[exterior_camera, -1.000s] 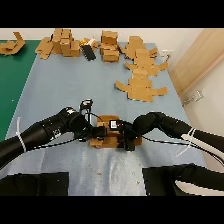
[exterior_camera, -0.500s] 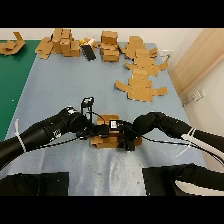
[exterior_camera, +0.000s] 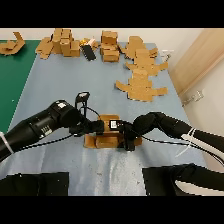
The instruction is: Fold the box.
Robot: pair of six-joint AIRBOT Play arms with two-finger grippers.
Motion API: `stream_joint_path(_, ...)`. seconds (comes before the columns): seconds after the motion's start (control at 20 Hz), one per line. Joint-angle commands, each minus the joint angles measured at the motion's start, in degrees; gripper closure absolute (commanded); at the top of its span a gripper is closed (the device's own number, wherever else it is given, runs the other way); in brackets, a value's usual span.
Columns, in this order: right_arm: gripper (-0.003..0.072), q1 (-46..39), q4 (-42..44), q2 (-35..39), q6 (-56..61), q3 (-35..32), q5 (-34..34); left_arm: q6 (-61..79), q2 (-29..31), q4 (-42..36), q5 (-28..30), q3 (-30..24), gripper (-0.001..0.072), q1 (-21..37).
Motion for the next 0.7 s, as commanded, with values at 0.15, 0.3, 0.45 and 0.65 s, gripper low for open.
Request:
stream_joint_path(0.15,0.0275,0.02,0.02,0.02,0.02,0.02,0.07,0.0,7.56,7.96,-14.78,2.21,0.0334,5.38)
stream_joint_path(0.3,0.0275,0.02,0.11,0.02,0.02,0.02,0.07,-2.51,7.65,17.05,-24.09,1.51,0.0699,5.46)
stream_joint_path(0.45,0.0275,0.02,0.2,0.02,0.02,0.02,0.07,-2.14,7.67,15.67,-21.49,-4.04,0.07,6.05)
stream_joint_path(0.65,0.0275,0.02,0.2,0.02,0.02,0.02,0.07,11.52,7.69,-9.53,-3.8,-13.68,0.0701,13.97)
